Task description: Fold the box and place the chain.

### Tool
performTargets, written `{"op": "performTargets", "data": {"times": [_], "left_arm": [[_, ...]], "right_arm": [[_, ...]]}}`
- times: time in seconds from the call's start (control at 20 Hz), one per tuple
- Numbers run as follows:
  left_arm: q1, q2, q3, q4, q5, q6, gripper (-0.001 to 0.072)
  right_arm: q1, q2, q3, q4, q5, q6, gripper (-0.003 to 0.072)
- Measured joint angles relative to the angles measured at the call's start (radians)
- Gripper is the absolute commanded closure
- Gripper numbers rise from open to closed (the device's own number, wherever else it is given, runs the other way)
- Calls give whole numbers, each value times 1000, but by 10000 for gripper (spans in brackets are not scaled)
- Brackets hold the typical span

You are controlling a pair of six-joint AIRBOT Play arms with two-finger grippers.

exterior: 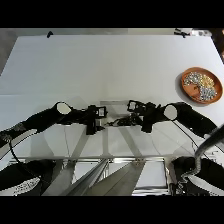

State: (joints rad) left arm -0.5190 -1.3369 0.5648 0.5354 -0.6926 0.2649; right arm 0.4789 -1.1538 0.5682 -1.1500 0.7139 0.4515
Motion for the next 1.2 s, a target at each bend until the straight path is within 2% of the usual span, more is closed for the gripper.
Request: {"op": "performTargets", "data": {"times": [0.2,0.3,0.4,0.45,0.5,0.55,0.85,1.2], "left_arm": [[0,0,0,0,0,0,437],[0,0,0,0,0,0,437],[0,0,0,0,0,0,437],[0,0,0,0,0,0,437],[0,0,0,0,0,0,437],[0,0,0,0,0,0,437],[0,0,0,0,0,0,437],[0,0,0,0,0,0,437]], "right_arm": [[9,-29,-2,38,-26,-61,297],[11,-36,-2,50,-40,-75,388],[12,-40,-2,63,-48,-80,420],[12,-41,-2,68,-49,-82,482],[12,-42,-2,73,-50,-82,608],[13,-42,-2,81,-51,-82,673],[13,-10,-2,77,-41,-40,674],[13,132,-3,50,-43,27,674]]}}
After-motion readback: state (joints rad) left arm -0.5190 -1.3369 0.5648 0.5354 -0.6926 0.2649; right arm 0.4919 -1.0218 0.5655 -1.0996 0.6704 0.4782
